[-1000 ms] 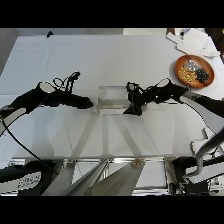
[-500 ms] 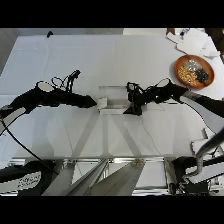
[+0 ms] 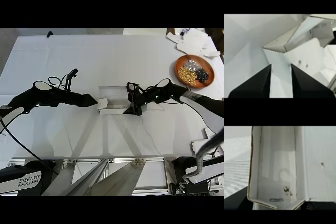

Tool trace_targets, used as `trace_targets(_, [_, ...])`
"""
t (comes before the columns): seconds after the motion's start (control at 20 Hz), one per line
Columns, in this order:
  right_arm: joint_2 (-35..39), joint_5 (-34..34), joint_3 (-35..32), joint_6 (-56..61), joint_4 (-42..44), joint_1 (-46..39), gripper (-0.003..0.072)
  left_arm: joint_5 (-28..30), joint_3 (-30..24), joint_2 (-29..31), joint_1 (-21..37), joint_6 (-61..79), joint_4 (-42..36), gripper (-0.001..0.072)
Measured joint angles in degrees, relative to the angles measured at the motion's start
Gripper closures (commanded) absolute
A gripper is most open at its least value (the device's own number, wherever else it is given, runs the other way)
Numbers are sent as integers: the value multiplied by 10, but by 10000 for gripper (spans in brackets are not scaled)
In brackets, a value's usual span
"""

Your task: Fold the box and place the chain.

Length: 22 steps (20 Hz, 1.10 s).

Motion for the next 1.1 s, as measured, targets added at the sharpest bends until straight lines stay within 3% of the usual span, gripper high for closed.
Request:
trace_targets(0.1, [0, 0, 0, 0, 0, 0, 230, 1, 0, 0, -6, 5, -4, 308])
trace_targets(0.7, [0, 0, 0, 0, 0, 0, 230, 40, 0, 0, -15, 0, -17, 287])
trace_targets(1.1, [0, 0, 0, 0, 0, 0, 230, 80, 0, 0, -55, -20, -17, 288])
